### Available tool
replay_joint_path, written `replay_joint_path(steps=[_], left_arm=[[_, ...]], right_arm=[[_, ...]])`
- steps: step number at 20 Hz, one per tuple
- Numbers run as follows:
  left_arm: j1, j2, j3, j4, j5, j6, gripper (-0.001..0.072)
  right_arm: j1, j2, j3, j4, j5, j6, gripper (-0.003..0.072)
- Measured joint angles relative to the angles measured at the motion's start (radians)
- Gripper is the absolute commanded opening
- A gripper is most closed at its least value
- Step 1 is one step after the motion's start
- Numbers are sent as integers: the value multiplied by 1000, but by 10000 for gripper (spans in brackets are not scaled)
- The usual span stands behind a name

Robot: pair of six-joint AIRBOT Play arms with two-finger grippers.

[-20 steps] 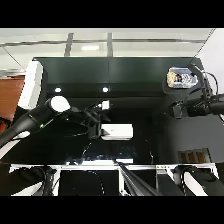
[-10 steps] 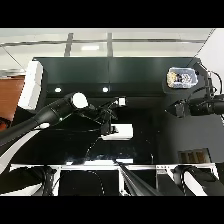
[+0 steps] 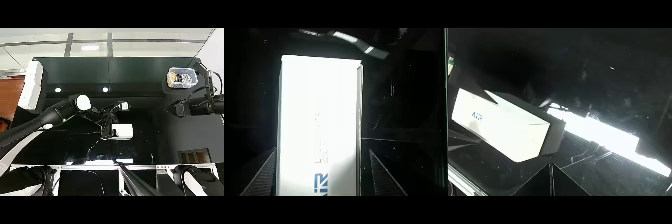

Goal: Fold the box and place the chain.

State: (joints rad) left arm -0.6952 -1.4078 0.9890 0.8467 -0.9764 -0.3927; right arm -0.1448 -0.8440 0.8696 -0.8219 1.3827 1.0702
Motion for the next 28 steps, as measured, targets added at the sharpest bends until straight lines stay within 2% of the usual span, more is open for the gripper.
replay_joint_path(steps=[11,20,21,23,26,28], left_arm=[[-32,0,0,37,8,-3,714],[-117,-58,0,157,140,-108,710],[-123,-66,0,168,151,-119,655],[-127,-71,1,192,154,-166,396],[-104,-56,5,277,80,-293,390],[-56,-23,5,385,0,-432,390]], right_arm=[[0,0,0,2,0,1,18],[0,0,0,2,0,5,18],[0,0,0,2,0,6,18],[0,0,0,2,0,8,18],[0,0,0,2,0,9,18],[0,0,0,2,0,10,18]])
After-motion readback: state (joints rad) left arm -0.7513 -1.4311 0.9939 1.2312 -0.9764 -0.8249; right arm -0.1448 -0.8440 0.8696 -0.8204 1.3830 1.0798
